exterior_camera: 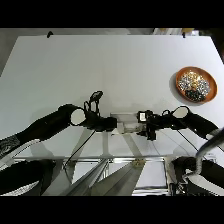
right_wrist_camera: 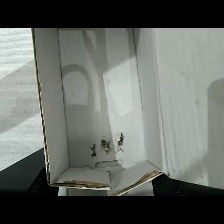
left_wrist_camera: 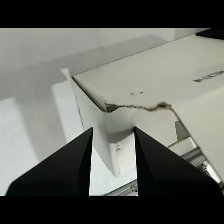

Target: Fold the box and place the chain.

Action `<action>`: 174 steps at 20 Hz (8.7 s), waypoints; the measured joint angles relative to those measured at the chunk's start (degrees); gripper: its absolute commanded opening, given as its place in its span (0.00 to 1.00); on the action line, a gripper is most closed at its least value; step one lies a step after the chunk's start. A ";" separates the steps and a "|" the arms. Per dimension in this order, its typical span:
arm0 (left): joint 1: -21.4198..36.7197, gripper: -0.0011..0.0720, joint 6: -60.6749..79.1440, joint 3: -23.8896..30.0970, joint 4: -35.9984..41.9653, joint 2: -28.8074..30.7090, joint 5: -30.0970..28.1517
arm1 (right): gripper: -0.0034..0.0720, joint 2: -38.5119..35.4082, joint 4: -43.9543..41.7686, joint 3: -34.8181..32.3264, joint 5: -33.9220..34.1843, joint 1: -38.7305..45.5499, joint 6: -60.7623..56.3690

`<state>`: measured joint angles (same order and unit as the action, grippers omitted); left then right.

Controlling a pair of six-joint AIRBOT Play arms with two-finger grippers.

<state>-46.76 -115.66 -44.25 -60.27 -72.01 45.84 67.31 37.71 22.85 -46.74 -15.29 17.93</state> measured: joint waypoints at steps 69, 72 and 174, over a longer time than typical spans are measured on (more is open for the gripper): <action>9.14 0.97 123.82 7.21 26.01 -8.07 -3.34 | 0.62 0.00 0.00 0.00 -0.13 -0.02 -0.02; 8.37 0.97 125.96 7.30 28.33 -8.66 -3.93 | 0.62 0.00 0.00 0.00 -0.26 -0.02 0.04; 5.84 0.29 125.76 10.58 38.38 -9.16 -6.60 | 0.06 -24.24 18.71 -0.48 -3.56 3.23 -29.16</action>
<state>-40.93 10.11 -33.67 -21.89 -81.17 39.24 43.07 56.42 22.37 -50.30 -12.05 -11.22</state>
